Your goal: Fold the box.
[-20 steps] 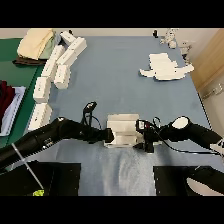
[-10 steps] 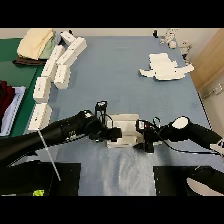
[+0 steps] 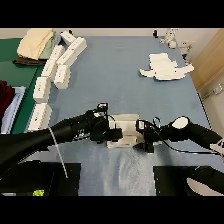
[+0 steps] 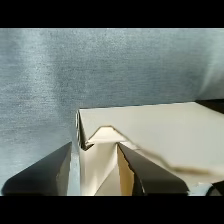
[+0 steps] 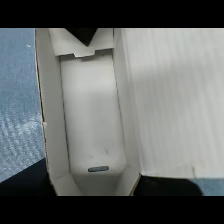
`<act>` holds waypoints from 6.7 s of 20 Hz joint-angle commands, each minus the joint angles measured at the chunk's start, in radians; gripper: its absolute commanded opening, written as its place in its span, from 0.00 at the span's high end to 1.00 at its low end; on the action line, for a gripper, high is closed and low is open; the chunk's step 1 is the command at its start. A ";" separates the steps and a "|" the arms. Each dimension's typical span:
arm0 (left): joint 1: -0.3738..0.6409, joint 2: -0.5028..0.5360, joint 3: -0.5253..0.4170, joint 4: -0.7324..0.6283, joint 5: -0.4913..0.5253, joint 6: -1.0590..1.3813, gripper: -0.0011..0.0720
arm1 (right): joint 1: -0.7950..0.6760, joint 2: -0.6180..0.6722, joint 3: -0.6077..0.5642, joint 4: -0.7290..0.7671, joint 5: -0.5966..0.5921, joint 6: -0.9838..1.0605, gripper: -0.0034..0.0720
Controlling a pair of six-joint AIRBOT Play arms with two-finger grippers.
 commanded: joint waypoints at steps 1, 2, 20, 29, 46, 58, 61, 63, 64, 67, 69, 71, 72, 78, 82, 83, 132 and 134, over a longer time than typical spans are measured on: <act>-0.005 -0.047 0.042 0.026 -0.055 -0.012 0.42 | 0.000 0.001 0.001 0.000 0.001 0.000 0.28; -0.008 -0.064 0.064 0.049 -0.080 -0.014 0.43 | 0.000 0.001 0.001 0.000 0.000 0.000 0.28; -0.045 -0.174 0.185 0.123 -0.231 -0.083 0.97 | 0.000 0.001 0.001 0.000 0.000 0.000 0.28; -0.045 -0.174 0.185 0.119 -0.237 -0.106 0.02 | 0.000 0.001 0.001 0.000 0.000 0.000 0.28; -0.041 -0.068 0.398 0.190 -0.518 0.071 0.34 | 0.000 0.001 0.001 0.000 0.000 0.000 0.28; -0.182 0.027 0.257 0.977 -0.633 0.188 0.97 | 0.000 0.001 0.001 0.000 0.000 0.000 0.28; -0.172 0.154 0.086 1.138 -0.439 0.140 0.97 | 0.000 0.001 0.001 0.000 0.000 0.000 0.28; -0.135 0.210 0.003 1.176 -0.354 0.078 0.97 | 0.000 0.001 0.001 0.000 0.000 0.000 0.28; -0.111 0.225 -0.028 1.174 -0.323 0.068 0.97 | 0.000 0.001 0.001 0.000 0.000 0.000 0.28; -0.025 0.272 -0.111 1.126 -0.179 0.069 0.97 | 0.000 0.001 0.001 0.000 0.000 0.000 0.28; 0.040 0.323 -0.154 1.041 -0.057 0.111 0.97 | 0.000 0.001 0.001 0.000 0.000 0.000 0.28; 0.111 0.360 -0.164 0.813 0.080 0.368 0.97 | 0.000 0.001 0.001 0.000 0.000 0.000 0.28; 0.152 0.369 -0.164 0.628 0.140 0.583 0.97 | 0.000 0.001 0.001 0.000 0.000 0.000 0.28; 0.491 0.366 -0.169 -0.493 0.106 1.900 0.97 | 0.000 0.001 0.001 0.000 0.000 0.000 0.28; 0.601 0.351 -0.174 -0.547 0.104 1.959 0.72 | 0.000 0.001 0.001 0.000 0.001 0.000 0.28; 0.602 0.345 -0.180 -0.549 0.117 1.967 0.10 | 0.000 0.001 0.001 0.000 0.001 0.000 0.28; 0.336 0.174 -0.469 -1.052 0.388 2.767 0.05 | 0.000 0.001 0.001 0.000 0.000 0.000 0.28; 0.336 0.174 -0.469 -0.979 0.337 2.766 0.05 | 0.000 0.001 0.001 0.000 0.000 0.000 0.28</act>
